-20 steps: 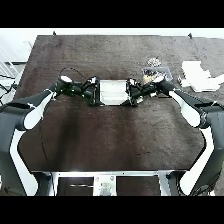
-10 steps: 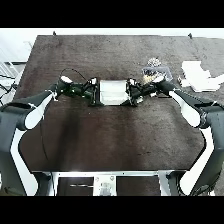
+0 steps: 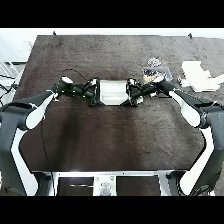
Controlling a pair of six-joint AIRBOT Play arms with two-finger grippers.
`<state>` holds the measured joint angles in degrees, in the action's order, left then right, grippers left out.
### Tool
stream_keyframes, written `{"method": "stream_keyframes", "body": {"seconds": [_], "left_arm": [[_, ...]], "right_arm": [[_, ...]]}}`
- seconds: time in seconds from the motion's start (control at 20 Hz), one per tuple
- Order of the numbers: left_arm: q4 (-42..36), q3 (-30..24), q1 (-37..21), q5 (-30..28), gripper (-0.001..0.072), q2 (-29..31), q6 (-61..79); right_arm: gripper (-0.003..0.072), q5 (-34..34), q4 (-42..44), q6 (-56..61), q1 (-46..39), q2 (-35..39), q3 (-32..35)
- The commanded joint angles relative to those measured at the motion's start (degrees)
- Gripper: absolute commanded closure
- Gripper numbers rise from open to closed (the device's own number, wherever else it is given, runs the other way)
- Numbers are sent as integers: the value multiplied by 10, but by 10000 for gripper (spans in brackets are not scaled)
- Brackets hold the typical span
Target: Fold the box and place the chain.
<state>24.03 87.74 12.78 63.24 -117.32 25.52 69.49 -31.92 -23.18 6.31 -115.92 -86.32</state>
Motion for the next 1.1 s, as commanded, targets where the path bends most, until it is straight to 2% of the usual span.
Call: {"method": "stream_keyframes", "body": {"seconds": [0.0, 1.05], "left_arm": [[0, 0, 0, 3, 220, -1, 0], [8, 0, 0, 3, 219, -1, 0]], "right_arm": [[108, 0, -1, 0, 0, 0, 0], [108, 0, -1, 0, 0, 0, 0]]}}
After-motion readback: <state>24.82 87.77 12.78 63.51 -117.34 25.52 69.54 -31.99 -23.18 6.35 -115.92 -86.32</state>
